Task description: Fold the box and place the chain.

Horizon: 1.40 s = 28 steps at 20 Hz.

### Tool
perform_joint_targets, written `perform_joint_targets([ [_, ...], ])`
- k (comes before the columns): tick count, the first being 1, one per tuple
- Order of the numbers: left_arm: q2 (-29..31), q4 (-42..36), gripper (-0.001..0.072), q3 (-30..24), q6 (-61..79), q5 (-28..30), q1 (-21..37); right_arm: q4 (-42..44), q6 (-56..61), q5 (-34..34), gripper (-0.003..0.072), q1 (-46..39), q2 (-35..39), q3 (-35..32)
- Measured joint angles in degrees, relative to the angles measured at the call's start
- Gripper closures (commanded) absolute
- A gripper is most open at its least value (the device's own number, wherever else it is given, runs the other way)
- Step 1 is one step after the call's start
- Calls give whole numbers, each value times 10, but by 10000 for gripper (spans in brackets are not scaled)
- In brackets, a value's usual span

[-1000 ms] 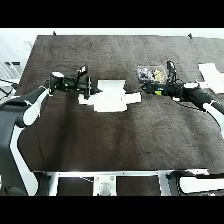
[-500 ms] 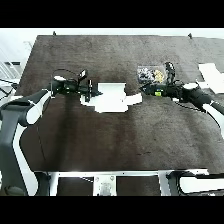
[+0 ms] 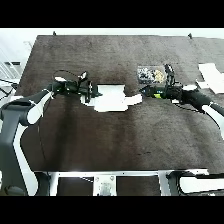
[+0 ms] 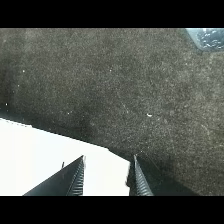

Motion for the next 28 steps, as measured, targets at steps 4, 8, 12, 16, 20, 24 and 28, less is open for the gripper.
perform_joint_targets([
  [4, 0, 3, 689, 0, 3, 5, 0, 0, -10, 0, 298, 0, 0, 0],
  [8, 0, 3, 689, 0, 3, 11, 0, 1, -45, 0, 298, 0, 3, 0],
  [12, 0, 5, 689, 0, 4, 14, 0, 2, -103, 1, 287, 0, 25, 0],
  [16, 0, 5, 689, 0, 3, 15, 0, 2, -149, 35, 218, 1, 74, -6],
  [20, 0, 3, 689, 0, 3, 16, 0, 0, -229, 74, 58, 25, 116, -37],
  [24, 0, 3, 689, 0, 4, 16, 0, -22, -375, 89, 0, 71, 128, -71],
  [28, 0, 1, 689, 0, 3, 16, 0, -80, -441, 79, 0, 108, 131, -85],
])
